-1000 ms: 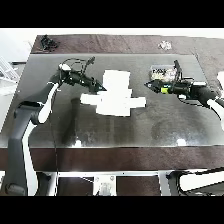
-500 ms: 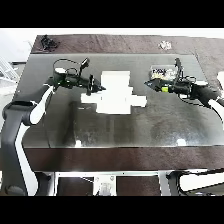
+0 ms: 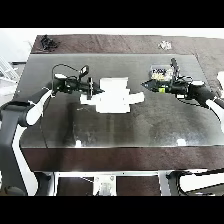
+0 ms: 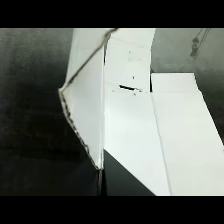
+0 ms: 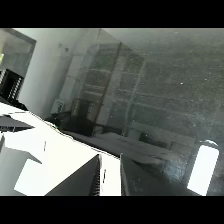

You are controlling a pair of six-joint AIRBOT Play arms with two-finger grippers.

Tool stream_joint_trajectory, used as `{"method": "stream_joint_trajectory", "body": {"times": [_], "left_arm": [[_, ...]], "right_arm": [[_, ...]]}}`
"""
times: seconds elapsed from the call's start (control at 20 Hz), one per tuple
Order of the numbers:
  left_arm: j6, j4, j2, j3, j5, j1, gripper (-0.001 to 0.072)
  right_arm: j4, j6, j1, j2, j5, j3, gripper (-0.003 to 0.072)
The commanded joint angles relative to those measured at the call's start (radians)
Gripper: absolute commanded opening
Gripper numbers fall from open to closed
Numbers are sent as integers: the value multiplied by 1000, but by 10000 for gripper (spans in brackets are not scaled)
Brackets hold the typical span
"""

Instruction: Fold the box and place the chain.

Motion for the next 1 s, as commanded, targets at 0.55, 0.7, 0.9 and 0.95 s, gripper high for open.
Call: {"method": "stream_joint_trajectory", "body": {"times": [0.55,0.7,0.9,0.95], "left_arm": [[102,8,-39,-5,-28,0,18],[102,7,-40,-5,-27,0,19],[91,18,-47,-5,-16,0,19],[92,18,-48,-5,-17,0,19]], "right_arm": [[0,-10,2,0,0,0,155],[0,-10,2,0,0,0,155],[0,-10,2,0,0,0,155],[0,-10,2,0,0,0,155]]}}
